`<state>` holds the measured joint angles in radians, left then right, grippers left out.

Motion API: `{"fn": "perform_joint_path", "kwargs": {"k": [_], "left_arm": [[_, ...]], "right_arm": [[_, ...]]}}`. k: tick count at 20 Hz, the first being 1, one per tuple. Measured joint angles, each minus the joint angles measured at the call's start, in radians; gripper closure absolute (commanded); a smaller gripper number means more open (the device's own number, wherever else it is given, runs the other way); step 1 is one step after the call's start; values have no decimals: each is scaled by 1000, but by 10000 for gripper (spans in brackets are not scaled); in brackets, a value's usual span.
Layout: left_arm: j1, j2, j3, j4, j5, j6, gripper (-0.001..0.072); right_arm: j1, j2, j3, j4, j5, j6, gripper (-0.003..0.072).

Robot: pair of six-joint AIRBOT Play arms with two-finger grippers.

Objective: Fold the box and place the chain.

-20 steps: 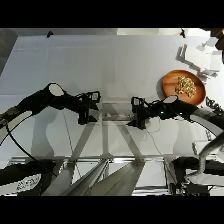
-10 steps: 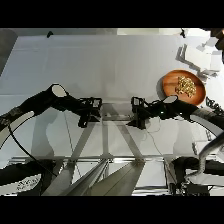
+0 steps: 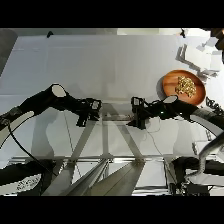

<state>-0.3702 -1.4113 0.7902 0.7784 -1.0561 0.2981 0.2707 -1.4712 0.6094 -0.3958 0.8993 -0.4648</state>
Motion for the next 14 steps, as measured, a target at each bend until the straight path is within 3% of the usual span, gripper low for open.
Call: {"fn": "perform_joint_path", "kwargs": {"k": [1,8,14], "left_arm": [[3,0,0,5,7,-16,434],[2,0,0,21,109,-101,431],[-21,0,0,6,95,-73,434]], "right_arm": [[0,0,0,0,0,0,171],[0,0,0,0,0,0,171],[0,0,0,0,0,0,171]]}}
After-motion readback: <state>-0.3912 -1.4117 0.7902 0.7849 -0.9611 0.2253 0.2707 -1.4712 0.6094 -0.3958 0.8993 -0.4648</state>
